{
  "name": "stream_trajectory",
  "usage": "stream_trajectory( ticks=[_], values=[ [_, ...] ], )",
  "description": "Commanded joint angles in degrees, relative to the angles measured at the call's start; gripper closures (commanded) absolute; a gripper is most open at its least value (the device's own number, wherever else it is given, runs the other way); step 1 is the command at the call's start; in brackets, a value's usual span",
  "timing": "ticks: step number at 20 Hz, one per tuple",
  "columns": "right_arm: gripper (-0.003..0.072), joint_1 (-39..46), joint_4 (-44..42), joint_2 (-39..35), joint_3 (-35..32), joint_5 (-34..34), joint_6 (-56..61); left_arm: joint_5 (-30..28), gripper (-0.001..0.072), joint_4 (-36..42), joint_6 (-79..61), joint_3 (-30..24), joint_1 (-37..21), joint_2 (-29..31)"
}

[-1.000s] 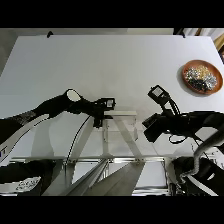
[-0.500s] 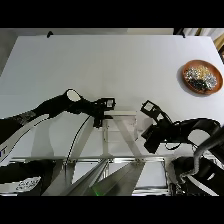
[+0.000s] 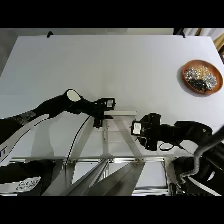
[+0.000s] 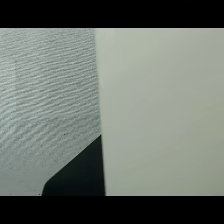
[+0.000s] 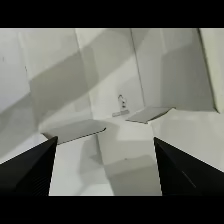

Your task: Fold the box and place the chain.

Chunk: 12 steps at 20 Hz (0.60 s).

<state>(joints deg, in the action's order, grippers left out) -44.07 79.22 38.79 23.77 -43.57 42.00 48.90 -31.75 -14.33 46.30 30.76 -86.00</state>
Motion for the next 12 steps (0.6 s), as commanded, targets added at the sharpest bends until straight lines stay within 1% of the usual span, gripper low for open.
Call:
stream_trajectory(
  ticks=[1, 4, 6, 8, 12],
  values=[
    [-0.0002, -3.1, 2.9, 0.0, -4.3, 4.0, -11.0, 0.1, 0.0698, 0.0, 0.0, 0.0, 0.0, 0.0],
    [-0.0003, -4.3, 2.1, 0.1, -6.8, 4.8, -10.8, 0.2, 0.0698, 0.0, 0.0, 0.0, 0.0, 0.0],
    [-0.0011, -4.3, -0.4, 0.9, -7.2, 6.4, -9.0, 0.2, 0.0698, 0.0, 0.0, 0.0, 0.0, 0.0],
    [-0.0011, -4.3, -1.9, 3.3, -7.3, 9.4, -4.4, 0.3, 0.0698, 0.0, 0.0, 0.0, 0.0, 0.0],
    [-0.0011, -4.3, -3.4, 7.1, -7.3, 17.7, -4.3, 0.6, 0.0698, 0.0, 0.0, 0.0, 0.0, 0.0]
  ],
)
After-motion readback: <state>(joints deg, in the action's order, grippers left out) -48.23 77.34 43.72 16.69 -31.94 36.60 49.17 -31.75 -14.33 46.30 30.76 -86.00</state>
